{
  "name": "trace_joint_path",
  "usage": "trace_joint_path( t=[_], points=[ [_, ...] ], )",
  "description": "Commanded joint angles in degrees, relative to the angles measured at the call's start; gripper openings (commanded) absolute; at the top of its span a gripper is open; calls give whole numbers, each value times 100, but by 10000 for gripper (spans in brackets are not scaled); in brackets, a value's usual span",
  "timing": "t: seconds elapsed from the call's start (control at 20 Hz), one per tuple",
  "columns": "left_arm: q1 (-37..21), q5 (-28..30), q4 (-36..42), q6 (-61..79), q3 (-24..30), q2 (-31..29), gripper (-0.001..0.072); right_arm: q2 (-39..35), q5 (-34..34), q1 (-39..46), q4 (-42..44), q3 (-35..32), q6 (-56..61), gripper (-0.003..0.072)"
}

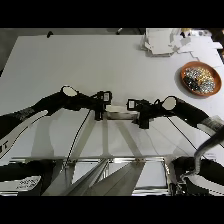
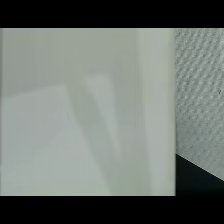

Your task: Fold the box and place the chain.

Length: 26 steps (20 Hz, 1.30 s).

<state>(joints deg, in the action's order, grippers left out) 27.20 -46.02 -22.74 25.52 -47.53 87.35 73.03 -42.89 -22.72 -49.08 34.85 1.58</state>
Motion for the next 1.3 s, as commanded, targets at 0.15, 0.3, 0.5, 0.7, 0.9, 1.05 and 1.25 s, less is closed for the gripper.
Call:
trace_joint_path(
  t=[0.15,0.3,0.5,0.7,0.9,1.05,1.25],
  points=[
    [2,-24,2,-13,2,-7,260,-7,-107,-7,-17,-4,4,395],
    [-9,-105,-2,-26,2,-37,438,-7,-107,-7,-17,-4,4,395],
    [-15,-133,-114,-33,2,-345,476,-7,-107,-7,-17,-4,4,395],
    [-114,-116,-1084,-975,2,-789,532,-7,-107,-7,-17,-4,4,395],
    [-452,-297,-2236,-2275,2,-1611,531,-7,-109,-7,-17,-4,4,395],
    [-625,-623,-2487,-2782,2,-2339,458,-7,-107,-7,-17,-4,4,395],
    [-455,-1755,-2439,-3314,2,-2981,1,-7,-107,-7,-17,-4,4,395]
  ],
)
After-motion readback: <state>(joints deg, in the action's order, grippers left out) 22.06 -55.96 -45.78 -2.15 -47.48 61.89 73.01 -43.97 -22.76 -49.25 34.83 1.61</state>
